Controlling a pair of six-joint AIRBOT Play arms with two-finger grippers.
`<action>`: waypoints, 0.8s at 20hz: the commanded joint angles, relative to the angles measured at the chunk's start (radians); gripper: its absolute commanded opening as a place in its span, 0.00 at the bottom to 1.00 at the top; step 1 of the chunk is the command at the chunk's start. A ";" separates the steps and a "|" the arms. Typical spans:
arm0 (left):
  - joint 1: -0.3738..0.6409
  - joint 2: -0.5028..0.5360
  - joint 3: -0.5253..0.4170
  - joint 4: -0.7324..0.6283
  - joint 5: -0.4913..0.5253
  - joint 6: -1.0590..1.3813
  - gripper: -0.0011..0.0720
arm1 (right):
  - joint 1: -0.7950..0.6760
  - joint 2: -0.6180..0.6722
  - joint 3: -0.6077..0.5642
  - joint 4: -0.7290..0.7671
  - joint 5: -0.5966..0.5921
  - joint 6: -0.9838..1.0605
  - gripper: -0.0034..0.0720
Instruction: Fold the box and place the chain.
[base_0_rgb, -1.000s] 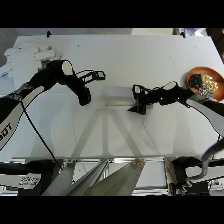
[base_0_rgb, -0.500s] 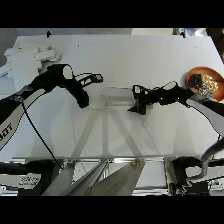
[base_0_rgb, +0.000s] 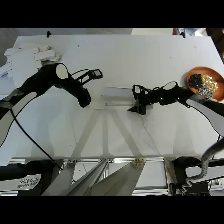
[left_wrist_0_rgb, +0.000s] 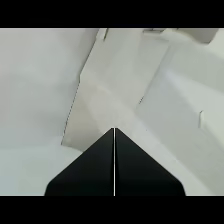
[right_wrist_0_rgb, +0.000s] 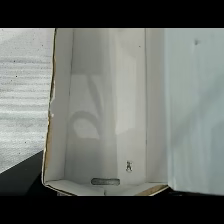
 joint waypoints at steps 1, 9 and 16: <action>0.001 0.048 -0.002 -0.213 -0.002 0.251 0.03 | 0.000 0.001 0.001 0.000 0.000 0.000 0.58; -0.033 0.014 -0.003 -0.242 0.166 0.586 0.90 | 0.000 0.001 0.001 0.000 0.000 0.000 0.58; -0.031 -0.149 -0.003 -0.240 0.182 0.711 0.91 | 0.000 0.001 0.001 0.000 0.000 0.000 0.58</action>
